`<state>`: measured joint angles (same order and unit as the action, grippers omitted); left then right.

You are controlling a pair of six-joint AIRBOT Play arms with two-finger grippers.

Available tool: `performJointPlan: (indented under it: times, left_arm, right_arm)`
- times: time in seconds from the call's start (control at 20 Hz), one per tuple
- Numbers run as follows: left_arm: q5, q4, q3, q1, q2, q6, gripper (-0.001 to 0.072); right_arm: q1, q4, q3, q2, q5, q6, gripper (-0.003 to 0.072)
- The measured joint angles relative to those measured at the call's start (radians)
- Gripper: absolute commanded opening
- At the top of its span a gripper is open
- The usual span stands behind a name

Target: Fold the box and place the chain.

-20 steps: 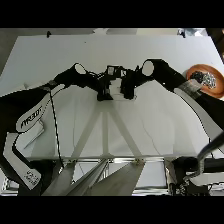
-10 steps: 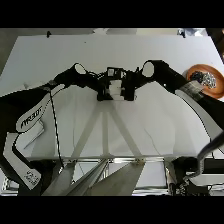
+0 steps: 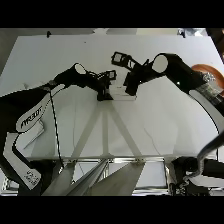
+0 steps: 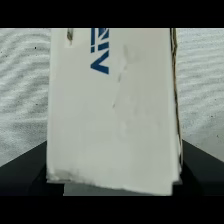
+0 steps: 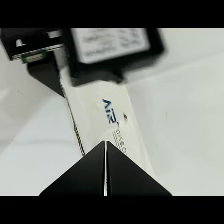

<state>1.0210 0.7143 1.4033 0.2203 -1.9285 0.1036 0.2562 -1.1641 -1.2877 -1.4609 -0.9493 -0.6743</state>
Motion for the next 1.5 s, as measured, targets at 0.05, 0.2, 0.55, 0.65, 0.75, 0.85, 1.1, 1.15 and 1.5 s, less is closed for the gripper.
performJointPlan:
  times: [0.05,0.2,0.55,0.65,0.75,0.85,1.1,1.15,1.5]
  left_arm:
    - [0.0,0.0,0.0,0.0,0.0,0.0,0.0019]
    - [0.0,0.0,0.0,0.0,0.0,0.0,0.0019]
    - [0.0,0.002,0.0,0.0,0.0,0.002,0.0019]
    - [0.0,0.003,0.0,0.0,0.0,0.005,0.0019]
    - [0.0,0.002,0.0,0.0,0.0,0.003,0.0019]
    - [0.0,0.003,0.0,0.0,0.0,0.004,0.0019]
    - [0.0,0.003,0.0,0.0,0.0,0.003,0.0019]
    - [0.0,0.003,0.0,0.0,0.0,0.002,0.0019]
    - [0.001,-0.004,0.0,0.0,0.0,-0.006,0.0019]
  right_arm:
    - [-0.013,0.014,0.0,0.0,-0.002,-0.067,0.001]
    - [-0.044,0.074,0.0,-0.024,0.0,-0.263,0.001]
    - [-0.034,0.258,0.0,-0.154,0.033,-0.426,0.001]
    - [-0.024,0.277,0.005,-0.183,0.039,-0.436,0.001]
    - [-0.013,0.277,0.02,-0.207,0.043,-0.444,0.001]
    - [-0.009,0.264,0.031,-0.215,0.047,-0.447,0.0011]
    - [-0.006,0.247,0.045,-0.222,0.053,-0.452,0.0011]
    - [-0.005,0.244,0.047,-0.222,0.055,-0.452,0.0011]
    - [-0.006,0.196,0.055,-0.145,0.068,-0.447,0.0012]
